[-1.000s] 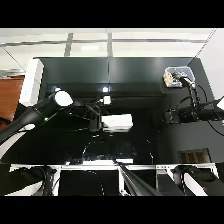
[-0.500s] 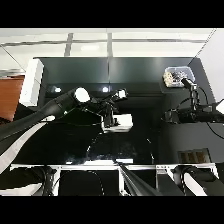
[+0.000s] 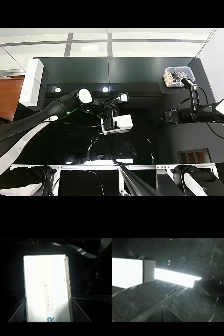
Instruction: Fold the box and place the chain.
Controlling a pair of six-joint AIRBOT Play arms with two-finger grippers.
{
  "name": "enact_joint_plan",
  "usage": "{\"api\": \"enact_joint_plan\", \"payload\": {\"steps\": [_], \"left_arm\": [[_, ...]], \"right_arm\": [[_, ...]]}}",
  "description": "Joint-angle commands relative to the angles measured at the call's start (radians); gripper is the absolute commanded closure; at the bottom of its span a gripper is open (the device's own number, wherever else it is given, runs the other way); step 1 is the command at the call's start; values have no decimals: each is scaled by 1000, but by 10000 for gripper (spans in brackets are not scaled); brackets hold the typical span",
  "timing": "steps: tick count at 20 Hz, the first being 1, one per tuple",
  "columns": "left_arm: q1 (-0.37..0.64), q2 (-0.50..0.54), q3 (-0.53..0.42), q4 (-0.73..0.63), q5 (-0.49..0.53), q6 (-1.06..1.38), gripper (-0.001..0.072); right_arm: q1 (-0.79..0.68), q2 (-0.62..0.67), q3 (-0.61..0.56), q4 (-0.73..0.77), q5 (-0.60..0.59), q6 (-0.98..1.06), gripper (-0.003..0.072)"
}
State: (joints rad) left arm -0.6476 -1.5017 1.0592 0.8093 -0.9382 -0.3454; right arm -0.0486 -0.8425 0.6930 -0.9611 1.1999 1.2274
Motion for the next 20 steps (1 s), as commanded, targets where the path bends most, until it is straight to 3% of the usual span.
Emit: {"api": "enact_joint_plan", "payload": {"steps": [1, 5, 8, 10, 11, 12, 13, 17, 20], "left_arm": [[-15, -2, 1, 50, -3, -16, -4], [-52, -4, 1, 132, 81, -151, -4], [-103, -8, 1, 289, 187, -340, -2], [-129, -14, 1, 399, 192, -453, 25], [-136, -11, 3, 444, 171, -497, 121], [-137, -6, 14, 486, 124, -552, 293], [-129, 6, 31, 523, 70, -590, 372], [-15, 136, 89, 720, -159, -826, 373], [174, 262, 92, 822, -388, -1055, 373]], "right_arm": [[0, 0, 0, 0, 0, 0, 669], [0, 0, 0, 0, -1, 0, 668], [0, 0, 0, 0, 0, 0, 668], [0, 0, 0, 1, -3, 0, 668], [0, 0, 0, 0, -5, 0, 668], [0, 0, 0, 1, -3, 0, 668], [0, 0, 0, 1, 2, 0, 668], [0, 0, 0, 2, 28, 0, 668], [0, 0, 0, 15, 29, 0, 668]]}}
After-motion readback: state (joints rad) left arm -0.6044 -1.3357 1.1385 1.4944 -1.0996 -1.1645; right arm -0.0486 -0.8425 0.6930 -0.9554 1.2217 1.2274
